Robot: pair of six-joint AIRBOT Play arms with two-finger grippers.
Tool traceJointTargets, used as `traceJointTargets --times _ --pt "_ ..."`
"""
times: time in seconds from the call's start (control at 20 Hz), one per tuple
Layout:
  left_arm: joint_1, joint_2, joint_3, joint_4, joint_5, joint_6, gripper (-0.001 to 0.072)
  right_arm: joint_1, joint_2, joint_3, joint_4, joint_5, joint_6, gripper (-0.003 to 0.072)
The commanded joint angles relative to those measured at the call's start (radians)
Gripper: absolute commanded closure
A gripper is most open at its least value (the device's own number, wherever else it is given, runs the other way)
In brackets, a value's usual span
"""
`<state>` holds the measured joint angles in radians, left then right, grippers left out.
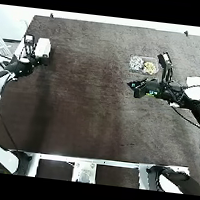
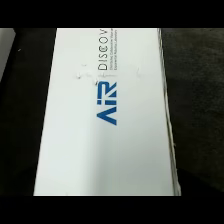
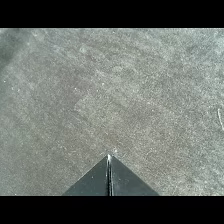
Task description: Fold the box and place the chain.
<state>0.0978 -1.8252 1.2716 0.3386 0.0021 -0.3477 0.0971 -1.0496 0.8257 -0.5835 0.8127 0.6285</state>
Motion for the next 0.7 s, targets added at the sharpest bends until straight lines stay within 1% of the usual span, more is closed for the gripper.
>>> traceJointTargets --times 0.0,0.15,0.25,0.3,0.4,0.5,0.65 --pt "0.013 -0.026 0.019 0.007 -0.004 0.043 0.0692 0.0 -0.007 0.0 0.0 -0.002 0.0 0.0676" --pt "0.046 -0.025 0.029 0.006 -0.024 0.042 0.0691 0.0 -0.007 0.0 0.0 -0.002 0.0 0.0676" --pt "0.064 -0.026 0.042 0.006 -0.079 0.044 0.069 0.0 -0.007 0.0 0.0 -0.002 0.0 0.0676" --pt "0.068 -0.025 0.042 0.006 -0.091 0.054 0.069 0.0 -0.007 0.0 0.0 -0.002 0.0 0.0676" --pt "0.068 -0.025 0.042 0.003 -0.091 0.06 0.069 0.001 -0.007 0.0 0.001 -0.002 0.001 0.0676" --pt "0.068 -0.025 0.042 -0.027 -0.093 0.06 0.0691 0.001 -0.007 0.0 0.001 -0.002 0.001 0.0676" --pt "0.068 -0.025 0.086 -0.041 -0.124 0.06 0.069 0.0 -0.007 0.0 0.001 -0.002 0.001 0.0676"
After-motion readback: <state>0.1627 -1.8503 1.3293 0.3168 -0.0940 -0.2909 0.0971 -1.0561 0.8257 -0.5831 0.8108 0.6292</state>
